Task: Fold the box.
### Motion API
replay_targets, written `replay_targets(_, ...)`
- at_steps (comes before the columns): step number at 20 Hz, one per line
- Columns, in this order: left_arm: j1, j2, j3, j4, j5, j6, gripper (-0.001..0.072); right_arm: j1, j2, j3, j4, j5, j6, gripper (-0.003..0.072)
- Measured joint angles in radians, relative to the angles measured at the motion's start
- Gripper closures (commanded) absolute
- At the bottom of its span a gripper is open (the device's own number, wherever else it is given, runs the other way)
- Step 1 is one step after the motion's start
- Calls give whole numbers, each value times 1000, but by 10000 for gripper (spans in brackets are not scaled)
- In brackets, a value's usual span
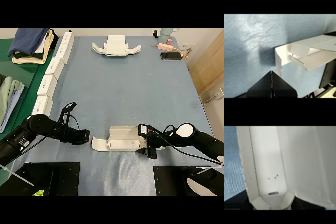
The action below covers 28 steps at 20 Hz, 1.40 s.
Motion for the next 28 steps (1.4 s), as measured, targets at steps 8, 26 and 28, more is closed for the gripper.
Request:
replay_targets(8,-6,2,-81,-6,58,-46,695,0,0,0,0,0,0,113)
replay_targets(26,-239,-175,-72,-129,304,-68,695,0,0,0,0,0,0,113)
replay_targets(28,-242,-143,-59,-142,287,-59,694,0,0,0,0,0,0,112)
